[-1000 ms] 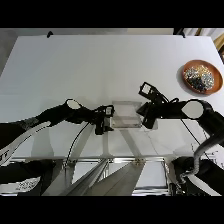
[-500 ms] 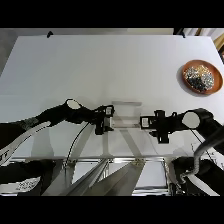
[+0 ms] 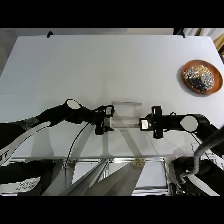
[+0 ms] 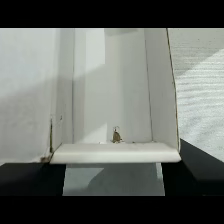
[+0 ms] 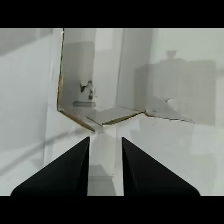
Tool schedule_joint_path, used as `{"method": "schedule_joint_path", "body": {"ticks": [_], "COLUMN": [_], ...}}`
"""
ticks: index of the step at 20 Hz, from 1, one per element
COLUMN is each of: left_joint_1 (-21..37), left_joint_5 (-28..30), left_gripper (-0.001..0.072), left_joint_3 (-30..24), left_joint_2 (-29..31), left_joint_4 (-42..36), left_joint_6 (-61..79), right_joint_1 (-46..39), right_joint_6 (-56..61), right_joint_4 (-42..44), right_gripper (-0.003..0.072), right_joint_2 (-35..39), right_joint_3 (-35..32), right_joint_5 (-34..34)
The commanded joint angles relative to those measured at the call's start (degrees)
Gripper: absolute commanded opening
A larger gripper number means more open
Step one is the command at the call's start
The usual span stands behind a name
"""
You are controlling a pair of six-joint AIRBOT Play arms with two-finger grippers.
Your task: Fold the box and place the chain.
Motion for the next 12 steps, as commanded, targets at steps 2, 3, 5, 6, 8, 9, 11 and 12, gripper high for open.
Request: {"method": "schedule_joint_path", "body": {"ticks": [2, 3, 5, 6, 8, 9, 11, 12], "left_joint_1": [0.02, 0.02, 0.02, 0.02, 0.02, 0.02, 0.02, 0.02], "left_joint_5": [0.02, 0.02, 0.02, 0.02, 0.02, 0.02, 0.02, 0.02], "left_gripper": [0.0212, 0.0212, 0.0212, 0.0212, 0.0212, 0.0212, 0.0212, 0.0212], "left_joint_3": [0.00, 0.00, 0.00, 0.00, 0.00, 0.00, 0.00, 0.00], "left_joint_2": [0.04, 0.04, 0.04, 0.04, 0.04, 0.04, 0.04, 0.04], "left_joint_4": [0.00, 0.00, 0.00, 0.00, 0.00, 0.00, 0.00, 0.00], "left_joint_6": [0.00, 0.00, -0.02, 0.00, 0.00, 0.00, 0.00, 0.00], "right_joint_1": [-0.04, -0.04, -0.04, -0.04, -0.04, -0.04, -0.04, -0.04], "right_joint_6": [-1.09, -1.09, -1.09, -1.07, -0.83, 0.04, 0.11, 0.09], "right_joint_4": [3.06, 2.99, 2.25, 1.88, -1.20, -3.50, -4.33, -2.56], "right_gripper": [0.0178, 0.0178, 0.0179, 0.0179, 0.0179, 0.0179, 0.0179, 0.0179], "right_joint_2": [-0.04, -0.04, -0.04, -0.04, -0.04, -0.04, -0.07, -0.24], "right_joint_3": [-0.09, -0.09, -0.09, -0.09, -0.09, -0.09, -0.09, -0.09], "right_joint_5": [-1.27, -0.81, 0.07, 0.50, 0.85, 0.74, 0.81, 0.81]}}
